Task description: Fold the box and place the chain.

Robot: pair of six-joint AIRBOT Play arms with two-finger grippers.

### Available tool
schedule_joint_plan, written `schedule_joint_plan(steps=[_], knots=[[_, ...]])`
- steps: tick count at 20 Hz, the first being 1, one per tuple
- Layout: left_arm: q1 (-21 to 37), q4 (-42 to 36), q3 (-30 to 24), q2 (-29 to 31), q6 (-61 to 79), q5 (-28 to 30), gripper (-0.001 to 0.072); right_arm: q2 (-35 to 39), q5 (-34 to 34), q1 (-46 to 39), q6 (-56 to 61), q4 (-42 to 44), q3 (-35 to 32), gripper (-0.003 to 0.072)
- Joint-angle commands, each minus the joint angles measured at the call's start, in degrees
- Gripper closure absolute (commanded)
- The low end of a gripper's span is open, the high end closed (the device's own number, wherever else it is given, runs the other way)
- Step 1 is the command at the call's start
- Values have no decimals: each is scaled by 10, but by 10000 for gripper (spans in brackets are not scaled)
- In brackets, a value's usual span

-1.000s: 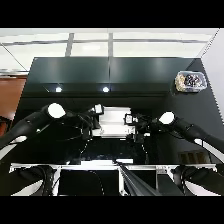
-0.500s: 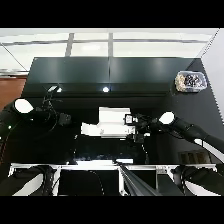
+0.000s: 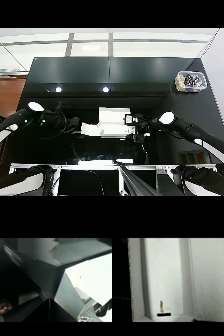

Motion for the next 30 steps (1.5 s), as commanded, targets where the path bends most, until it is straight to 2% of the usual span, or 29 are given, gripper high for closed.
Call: schedule_joint_plan(steps=[1,4,6,7,9,10,14,18,19,20,21,30], knots=[[-49,-40,4,-23,30,-1,680,0,0,0,0,0,0,241],[-66,-92,21,-26,93,-21,680,0,0,0,0,0,0,241],[-66,-97,40,-26,113,-44,673,0,0,0,0,0,0,241],[-66,-94,50,-26,117,-53,574,0,0,0,0,0,0,241],[-66,-92,66,-26,117,-60,204,0,0,0,0,0,0,241],[-66,-91,72,-26,116,-61,57,0,0,0,0,0,0,241],[-66,-94,84,-26,116,-68,48,0,0,0,0,0,0,241],[-69,-102,85,-26,118,-106,49,0,0,0,0,0,0,241],[-72,-102,85,-26,118,-110,72,0,0,0,0,0,0,241],[-75,-102,85,-26,118,-109,126,0,0,0,0,0,0,241],[-82,-102,85,-26,118,-108,143,0,0,0,0,0,0,240],[-125,-95,85,-26,115,-47,175,0,0,0,0,0,0,241]])
